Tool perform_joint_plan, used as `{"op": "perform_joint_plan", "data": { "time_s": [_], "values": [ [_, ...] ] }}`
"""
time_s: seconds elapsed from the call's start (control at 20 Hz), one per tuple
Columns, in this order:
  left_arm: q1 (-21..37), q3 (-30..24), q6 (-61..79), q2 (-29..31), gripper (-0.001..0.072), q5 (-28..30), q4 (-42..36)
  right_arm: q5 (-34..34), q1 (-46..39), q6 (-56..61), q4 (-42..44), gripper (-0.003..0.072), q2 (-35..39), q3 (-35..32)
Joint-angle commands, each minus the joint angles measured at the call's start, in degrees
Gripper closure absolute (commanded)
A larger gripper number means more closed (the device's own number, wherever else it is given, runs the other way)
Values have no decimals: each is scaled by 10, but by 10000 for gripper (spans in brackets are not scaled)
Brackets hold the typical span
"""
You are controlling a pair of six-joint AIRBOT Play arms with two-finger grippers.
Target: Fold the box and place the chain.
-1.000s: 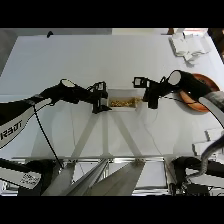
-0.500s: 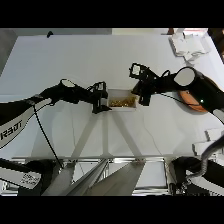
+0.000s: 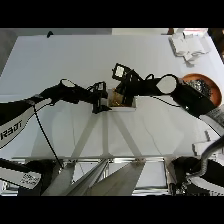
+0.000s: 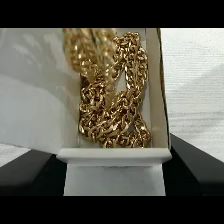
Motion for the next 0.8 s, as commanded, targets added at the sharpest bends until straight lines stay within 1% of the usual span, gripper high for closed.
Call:
{"op": "perform_joint_plan", "data": {
  "time_s": [0.0,0.05,0.1,0.15,0.3,0.4,0.6,0.65,0.7,0.75],
  "values": [
    [0,0,0,0,355,0,0,-12,5,16,-12,458,-8,0],
    [0,0,0,0,355,0,0,-15,5,16,-12,366,-8,1],
    [0,0,0,0,355,0,0,-17,5,16,-12,313,-8,1],
    [0,0,0,0,355,0,0,-17,5,16,-11,293,-5,0],
    [0,0,0,0,355,0,0,-17,3,16,-11,291,12,1],
    [0,0,0,0,355,0,0,-17,-13,23,-9,291,24,1],
    [0,0,0,0,355,0,0,-12,-87,164,-7,295,19,12],
    [0,0,0,0,355,0,0,4,-103,194,-7,324,13,20],
    [0,0,0,0,355,0,0,41,-117,215,-6,436,2,33],
    [0,0,0,0,355,0,0,82,-127,231,-5,518,-12,47]
  ]
}}
